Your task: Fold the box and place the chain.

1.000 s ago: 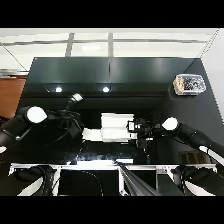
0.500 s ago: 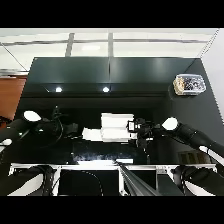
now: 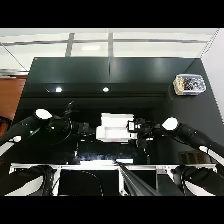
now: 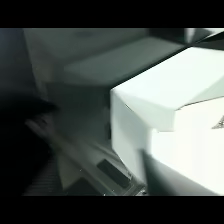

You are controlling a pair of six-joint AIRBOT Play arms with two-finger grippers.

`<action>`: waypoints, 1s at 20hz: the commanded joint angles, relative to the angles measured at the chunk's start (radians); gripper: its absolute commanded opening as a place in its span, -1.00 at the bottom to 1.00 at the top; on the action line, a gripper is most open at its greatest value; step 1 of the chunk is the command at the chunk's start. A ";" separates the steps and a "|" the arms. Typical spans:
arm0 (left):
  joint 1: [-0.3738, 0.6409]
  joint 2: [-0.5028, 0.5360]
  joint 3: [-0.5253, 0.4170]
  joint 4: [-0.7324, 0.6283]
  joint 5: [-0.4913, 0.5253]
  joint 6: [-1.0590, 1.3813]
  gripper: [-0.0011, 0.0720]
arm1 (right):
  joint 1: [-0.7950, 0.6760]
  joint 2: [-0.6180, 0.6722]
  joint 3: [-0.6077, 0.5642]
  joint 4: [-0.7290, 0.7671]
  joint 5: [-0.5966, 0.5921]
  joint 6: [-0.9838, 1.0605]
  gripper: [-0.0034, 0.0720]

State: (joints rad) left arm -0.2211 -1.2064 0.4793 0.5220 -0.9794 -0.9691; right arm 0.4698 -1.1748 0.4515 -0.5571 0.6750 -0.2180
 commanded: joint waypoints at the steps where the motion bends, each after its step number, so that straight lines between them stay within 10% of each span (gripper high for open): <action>1: 0.002 0.031 0.023 -0.017 -0.029 0.056 0.89 | 0.000 0.000 0.000 0.000 0.000 0.000 -0.10; 20: -0.391 0.034 0.251 0.395 0.117 -0.693 0.71 | 0.000 -0.001 0.000 0.003 -0.003 0.001 -0.10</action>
